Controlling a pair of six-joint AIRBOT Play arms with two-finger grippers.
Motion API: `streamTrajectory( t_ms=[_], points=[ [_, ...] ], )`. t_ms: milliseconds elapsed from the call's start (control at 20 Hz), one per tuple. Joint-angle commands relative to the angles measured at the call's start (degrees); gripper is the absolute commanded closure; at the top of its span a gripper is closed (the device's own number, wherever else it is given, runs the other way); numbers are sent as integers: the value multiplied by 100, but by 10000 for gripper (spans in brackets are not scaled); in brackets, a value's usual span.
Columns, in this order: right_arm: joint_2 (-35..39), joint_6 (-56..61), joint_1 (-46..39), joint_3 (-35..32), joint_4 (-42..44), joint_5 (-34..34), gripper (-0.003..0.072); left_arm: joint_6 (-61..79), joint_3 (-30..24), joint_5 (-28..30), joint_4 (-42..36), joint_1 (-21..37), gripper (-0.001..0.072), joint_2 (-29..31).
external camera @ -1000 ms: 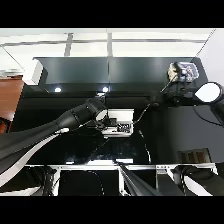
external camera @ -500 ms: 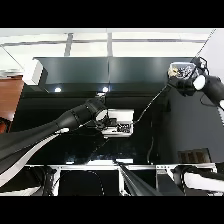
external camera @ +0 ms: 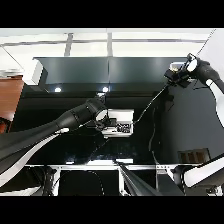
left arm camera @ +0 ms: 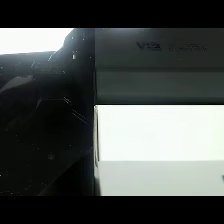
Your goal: Fold the box and place the chain.
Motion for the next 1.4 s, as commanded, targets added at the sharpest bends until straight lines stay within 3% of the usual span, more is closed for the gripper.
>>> streamTrajectory(
  t_ms=[0,250,400,500,800,1350],
  points=[
    [667,-1287,48,120,79,1309,669,2,0,15,0,-2,680,2],
    [3324,-1849,494,120,83,2437,668,2,0,13,2,0,681,2],
    [4448,-1792,894,120,450,3119,668,2,0,37,4,4,680,2],
    [4933,-1779,1091,120,1014,3104,668,2,0,44,2,4,680,2],
    [5294,-1880,1499,122,3427,2557,668,2,0,44,2,4,680,2],
    [5292,-1878,2579,326,3998,1152,669,0,0,39,2,4,680,2]
  ],
)
